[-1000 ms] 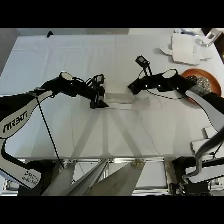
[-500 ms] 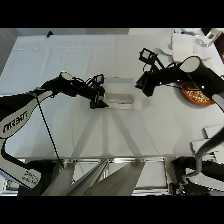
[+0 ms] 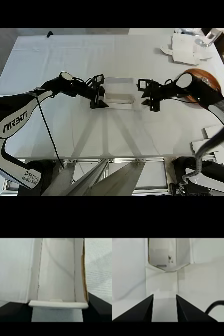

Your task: Fold the box and place the chain.

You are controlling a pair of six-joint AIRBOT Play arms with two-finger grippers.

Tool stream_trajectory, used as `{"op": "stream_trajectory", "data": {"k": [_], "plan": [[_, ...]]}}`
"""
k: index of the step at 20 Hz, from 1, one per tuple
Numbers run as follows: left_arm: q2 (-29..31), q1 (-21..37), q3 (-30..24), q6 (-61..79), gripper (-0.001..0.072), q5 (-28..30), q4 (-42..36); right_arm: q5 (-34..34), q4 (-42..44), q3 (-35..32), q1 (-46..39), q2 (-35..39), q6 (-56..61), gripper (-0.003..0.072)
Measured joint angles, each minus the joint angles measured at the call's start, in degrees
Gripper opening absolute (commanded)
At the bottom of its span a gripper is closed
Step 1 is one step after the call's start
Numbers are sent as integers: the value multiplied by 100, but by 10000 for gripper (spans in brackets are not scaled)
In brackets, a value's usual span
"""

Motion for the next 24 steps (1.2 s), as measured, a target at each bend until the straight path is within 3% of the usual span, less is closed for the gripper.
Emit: {"op": "stream_trajectory", "data": {"k": [5, 14, 20, 24], "plan": [[0, 0, 0, 0, 394, 0, 0, -284, 935, -131, 2, -372, -809, 351], [0, 0, 0, 0, 394, 0, -2, -660, 1349, -160, 37, -697, -1121, 317], [0, 0, 0, 0, 394, -2, 0, -767, 1388, -162, 275, -732, -1419, 82], [0, 2, 0, -4, 394, 0, -2, -979, 1576, -164, 365, -737, -1471, 93]]}}
